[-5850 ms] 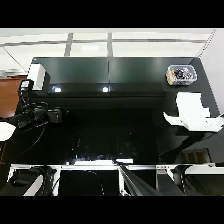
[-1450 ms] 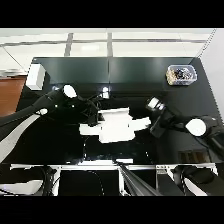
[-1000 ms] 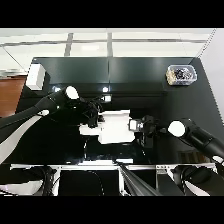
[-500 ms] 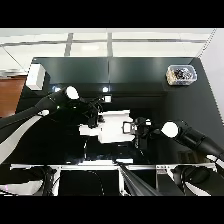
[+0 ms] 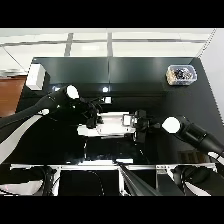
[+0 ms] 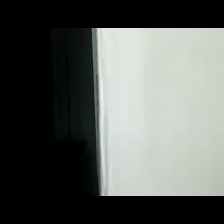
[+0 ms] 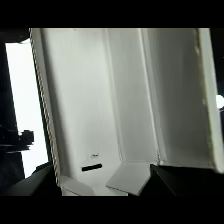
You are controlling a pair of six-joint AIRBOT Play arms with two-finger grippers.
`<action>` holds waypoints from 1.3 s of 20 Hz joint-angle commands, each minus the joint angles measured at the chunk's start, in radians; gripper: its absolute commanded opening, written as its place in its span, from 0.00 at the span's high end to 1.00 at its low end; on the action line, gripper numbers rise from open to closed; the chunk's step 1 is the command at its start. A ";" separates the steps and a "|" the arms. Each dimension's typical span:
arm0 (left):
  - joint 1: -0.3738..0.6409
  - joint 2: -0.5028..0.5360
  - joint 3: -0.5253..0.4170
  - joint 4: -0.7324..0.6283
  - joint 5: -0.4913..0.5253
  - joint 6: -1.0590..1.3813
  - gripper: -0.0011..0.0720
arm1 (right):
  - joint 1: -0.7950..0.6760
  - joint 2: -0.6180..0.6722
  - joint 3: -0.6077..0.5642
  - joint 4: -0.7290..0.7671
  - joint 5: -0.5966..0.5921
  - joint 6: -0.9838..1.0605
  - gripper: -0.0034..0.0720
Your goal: Fold the box and place the chain.
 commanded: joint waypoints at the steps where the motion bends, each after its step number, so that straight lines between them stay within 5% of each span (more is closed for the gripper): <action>1: 0.000 0.000 0.023 -0.010 -0.019 0.000 0.95 | -0.066 0.000 0.007 0.038 0.033 -0.053 0.07; 10: -0.001 -0.013 0.024 -0.010 -0.017 0.000 0.95 | -0.126 -0.079 0.007 0.324 0.029 -0.318 0.07; 26: -0.001 -0.013 0.024 -0.010 -0.018 0.000 0.95 | -0.180 -0.217 -0.006 0.447 0.145 -0.580 0.07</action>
